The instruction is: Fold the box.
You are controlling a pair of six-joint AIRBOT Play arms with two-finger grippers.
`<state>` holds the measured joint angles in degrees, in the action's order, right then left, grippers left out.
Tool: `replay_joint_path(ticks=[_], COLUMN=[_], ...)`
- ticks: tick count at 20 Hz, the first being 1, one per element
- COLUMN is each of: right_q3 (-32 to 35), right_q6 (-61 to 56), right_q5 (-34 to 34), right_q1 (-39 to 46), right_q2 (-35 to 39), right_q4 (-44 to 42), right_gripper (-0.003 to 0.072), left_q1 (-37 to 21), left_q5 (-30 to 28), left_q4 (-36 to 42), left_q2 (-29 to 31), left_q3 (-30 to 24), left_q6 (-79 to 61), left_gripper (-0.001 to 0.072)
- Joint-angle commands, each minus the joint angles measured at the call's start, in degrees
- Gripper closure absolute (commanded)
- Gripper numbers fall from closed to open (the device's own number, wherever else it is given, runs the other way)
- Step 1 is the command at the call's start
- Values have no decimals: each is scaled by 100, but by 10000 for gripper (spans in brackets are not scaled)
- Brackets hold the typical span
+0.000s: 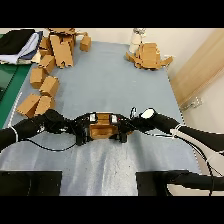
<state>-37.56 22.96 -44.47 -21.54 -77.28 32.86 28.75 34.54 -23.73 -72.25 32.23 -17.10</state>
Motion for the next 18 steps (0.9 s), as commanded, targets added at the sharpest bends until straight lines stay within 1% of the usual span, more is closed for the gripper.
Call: replay_joint_path(ticks=[1,2,3,4,5,6,8,18], right_q3=[2,2,2,2,2,2,2,2], right_q6=[2,2,2,2,2,2,2,2], right_q5=[-4,-2,-4,-4,-4,-4,-4,-7], right_q1=[2,2,2,2,2,2,2,2], right_q2=[-4,-4,-4,-4,-4,-4,-4,-4], right_q4=[0,-2,-2,-2,-2,-2,-2,-4], right_gripper=[156,156,156,156,156,156,156,156], left_q1=[72,76,94,92,92,92,92,90], left_q5=[-144,-140,-140,-144,-184,-214,-297,-295], left_q4=[-35,-72,-109,-116,-116,-116,-114,-111], left_q2=[-9,-15,-15,-15,-15,-15,-20,-20], left_q3=[9,9,9,9,9,9,9,9], left_q6=[26,26,26,26,26,26,26,24], left_gripper=[160,286,305,303,249,173,178,178])
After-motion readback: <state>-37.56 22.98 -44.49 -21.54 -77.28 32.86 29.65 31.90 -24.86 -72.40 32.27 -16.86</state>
